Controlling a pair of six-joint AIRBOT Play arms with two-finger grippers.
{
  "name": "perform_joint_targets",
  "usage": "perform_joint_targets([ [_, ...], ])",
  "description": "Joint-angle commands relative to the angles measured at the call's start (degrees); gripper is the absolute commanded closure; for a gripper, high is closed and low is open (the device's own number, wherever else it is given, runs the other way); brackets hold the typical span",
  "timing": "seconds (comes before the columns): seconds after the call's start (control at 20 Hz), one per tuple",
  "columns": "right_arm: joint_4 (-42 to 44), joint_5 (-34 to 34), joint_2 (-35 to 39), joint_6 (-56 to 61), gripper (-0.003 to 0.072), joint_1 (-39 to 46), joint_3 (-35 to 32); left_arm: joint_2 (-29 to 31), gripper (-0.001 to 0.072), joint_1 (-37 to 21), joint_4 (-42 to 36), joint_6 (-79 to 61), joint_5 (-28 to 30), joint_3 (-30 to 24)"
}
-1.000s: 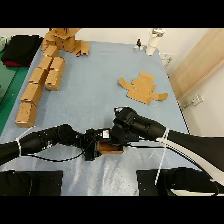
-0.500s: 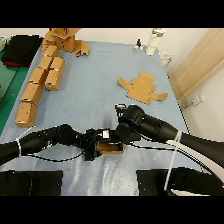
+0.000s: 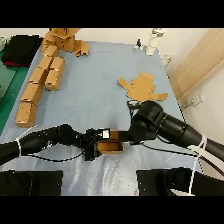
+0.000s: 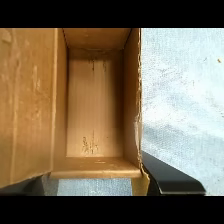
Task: Fold the box.
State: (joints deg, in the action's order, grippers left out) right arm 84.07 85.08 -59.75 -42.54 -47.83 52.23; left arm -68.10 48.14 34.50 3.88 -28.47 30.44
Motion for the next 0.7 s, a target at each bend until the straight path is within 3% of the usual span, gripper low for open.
perform_joint_targets([
  [0.0, -1.7, -4.6, 0.0, -9.1, 0.0684, 9.3, -1.1, 0.0, 0.0236, 0.0, 0.0, 0.0, -0.1, 0.0],
  [0.1, 13.0, -16.6, -2.5, -24.5, 0.0684, 21.7, -1.5, 0.0, 0.0236, 0.0, 0.0, 0.0, -0.1, 0.0],
  [0.2, 34.9, -23.2, -7.3, -41.9, 0.0684, 32.3, -1.5, 0.0, 0.0236, 0.0, 0.0, 0.0, -0.1, 0.0],
  [0.3, 57.6, -21.2, -13.8, -62.3, 0.0684, 38.9, -1.5, 0.0, 0.0236, 0.0, 0.0, 0.0, -0.1, 0.0],
  [0.35, 65.0, -18.0, -17.1, -70.2, 0.0684, 40.1, -1.5, 0.0, 0.0236, 0.0, 0.0, 0.0, -0.1, 0.0],
  [0.5, 69.5, -13.7, -23.6, -81.9, 0.0685, 38.3, -2.1, 0.0, 0.0236, 0.0, 0.0, 0.0, -0.1, 0.0],
  [0.65, 69.5, -13.7, -22.0, -87.4, 0.0685, 34.9, -6.8, 0.0, 0.0236, 0.0, 0.0, 0.0, -0.1, 0.0],
])
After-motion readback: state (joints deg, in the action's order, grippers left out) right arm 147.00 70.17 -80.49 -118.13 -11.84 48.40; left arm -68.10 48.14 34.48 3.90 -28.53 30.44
